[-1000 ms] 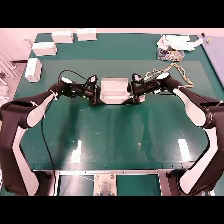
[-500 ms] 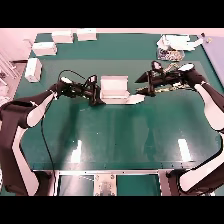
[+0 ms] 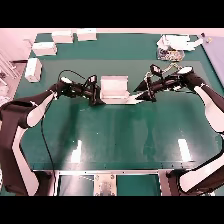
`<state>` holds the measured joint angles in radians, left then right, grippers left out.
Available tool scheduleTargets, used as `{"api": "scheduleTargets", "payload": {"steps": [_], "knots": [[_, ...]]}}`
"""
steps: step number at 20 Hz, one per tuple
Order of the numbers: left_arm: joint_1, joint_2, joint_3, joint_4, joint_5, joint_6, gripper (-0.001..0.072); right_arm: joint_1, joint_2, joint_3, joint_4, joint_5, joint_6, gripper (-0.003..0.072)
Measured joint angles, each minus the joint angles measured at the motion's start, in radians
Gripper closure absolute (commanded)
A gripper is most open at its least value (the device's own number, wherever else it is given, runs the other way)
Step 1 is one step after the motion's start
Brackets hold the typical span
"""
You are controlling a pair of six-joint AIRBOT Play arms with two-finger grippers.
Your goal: Fold the box and place the chain.
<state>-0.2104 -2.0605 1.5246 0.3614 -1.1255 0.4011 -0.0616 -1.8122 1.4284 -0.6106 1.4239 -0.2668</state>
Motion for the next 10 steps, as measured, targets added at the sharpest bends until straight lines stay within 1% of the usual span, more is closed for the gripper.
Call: {"api": "scheduleTargets", "payload": {"steps": [6, 8, 10], "knots": [[0.0, 0.0, 0.0, 0.0, 0.0, 0.0, 0.0263, 0.051, -0.02, -0.022, 0.001, -0.121, -0.023, 0.0159], [0.0, 0.0, 0.0, 0.0, 0.0, 0.0, 0.0263, 0.064, -0.027, -0.024, -0.002, -0.154, -0.024, 0.0171], [0.0, 0.0, 0.0, 0.0, 0.0, 0.0, 0.0263, 0.074, -0.031, -0.025, 0.0, -0.187, -0.025, 0.0333]]}}
